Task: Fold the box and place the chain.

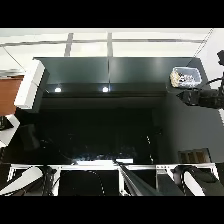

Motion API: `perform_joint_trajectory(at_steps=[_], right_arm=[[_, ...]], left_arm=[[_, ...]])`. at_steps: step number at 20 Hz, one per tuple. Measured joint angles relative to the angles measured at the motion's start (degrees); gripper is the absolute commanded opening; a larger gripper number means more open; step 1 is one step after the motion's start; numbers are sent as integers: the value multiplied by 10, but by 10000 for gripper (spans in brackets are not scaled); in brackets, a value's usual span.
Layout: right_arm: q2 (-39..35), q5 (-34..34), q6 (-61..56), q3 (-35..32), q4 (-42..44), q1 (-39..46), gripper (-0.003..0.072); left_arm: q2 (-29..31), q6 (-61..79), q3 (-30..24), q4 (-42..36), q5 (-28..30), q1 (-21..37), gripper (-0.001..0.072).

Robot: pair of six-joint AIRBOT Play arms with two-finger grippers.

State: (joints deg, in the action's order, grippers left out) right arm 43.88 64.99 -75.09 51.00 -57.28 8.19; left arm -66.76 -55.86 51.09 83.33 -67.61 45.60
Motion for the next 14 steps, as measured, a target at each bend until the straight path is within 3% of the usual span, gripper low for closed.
perform_joint_trajectory(at_steps=[8, 14], right_arm=[[3, -2, -34, 0, 0, 0, 16], [3, -6, -41, 0, 0, 0, 16]], left_arm=[[0, 149, -34, -113, 100, 5, 352], [-23, 168, -37, -135, 141, -42, 352]])
